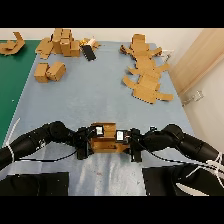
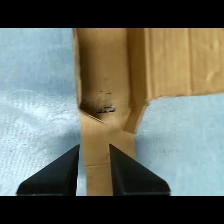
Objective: Fold the box.
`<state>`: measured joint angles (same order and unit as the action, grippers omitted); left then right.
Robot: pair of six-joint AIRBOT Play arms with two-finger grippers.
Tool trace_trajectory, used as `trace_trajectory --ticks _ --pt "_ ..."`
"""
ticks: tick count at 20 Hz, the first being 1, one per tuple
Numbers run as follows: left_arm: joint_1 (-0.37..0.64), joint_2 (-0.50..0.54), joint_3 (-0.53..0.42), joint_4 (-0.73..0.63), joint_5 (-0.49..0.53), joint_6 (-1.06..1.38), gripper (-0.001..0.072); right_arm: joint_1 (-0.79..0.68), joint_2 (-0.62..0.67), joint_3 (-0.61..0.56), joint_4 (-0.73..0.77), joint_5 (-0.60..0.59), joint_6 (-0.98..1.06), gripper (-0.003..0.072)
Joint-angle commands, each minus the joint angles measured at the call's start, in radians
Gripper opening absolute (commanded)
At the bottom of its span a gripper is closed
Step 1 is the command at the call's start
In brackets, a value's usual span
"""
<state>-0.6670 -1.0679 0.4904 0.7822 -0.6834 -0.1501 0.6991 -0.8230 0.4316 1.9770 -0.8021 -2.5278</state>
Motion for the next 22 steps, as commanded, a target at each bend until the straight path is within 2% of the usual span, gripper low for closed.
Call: trace_trajectory --ticks 1,2,6,8,10,16,19,22 --pt "0.000 0.000 0.001 0.000 0.000 0.000 0.0514 -0.061 -0.019 -0.012 0.111 0.071 -0.083 0.0319" --pt "0.000 0.000 0.001 0.000 0.000 0.000 0.0514 -0.074 -0.017 -0.011 0.165 0.076 -0.098 0.0352" --pt "0.000 0.000 0.001 0.000 0.000 0.000 0.0514 -0.130 -0.019 -0.018 0.200 0.060 -0.251 0.0354" --pt "0.000 0.000 0.001 0.000 0.000 0.000 0.0514 -0.179 -0.019 -0.032 0.261 0.058 -0.324 0.0412" --pt "0.000 0.000 0.001 0.000 0.000 0.000 0.0514 -0.216 -0.019 -0.047 0.322 0.061 -0.388 0.0412" --pt "0.000 0.000 0.001 0.000 0.000 0.000 0.0514 -0.186 -0.031 -0.043 0.335 0.056 -0.386 0.0412" --pt "0.000 0.000 0.001 0.000 0.000 0.000 0.0514 -0.167 -0.032 -0.043 0.332 -0.014 -0.387 0.0412" --pt "0.000 0.000 0.001 0.000 0.000 0.000 0.0515 -0.138 -0.032 -0.043 0.331 0.014 -0.387 0.0412"
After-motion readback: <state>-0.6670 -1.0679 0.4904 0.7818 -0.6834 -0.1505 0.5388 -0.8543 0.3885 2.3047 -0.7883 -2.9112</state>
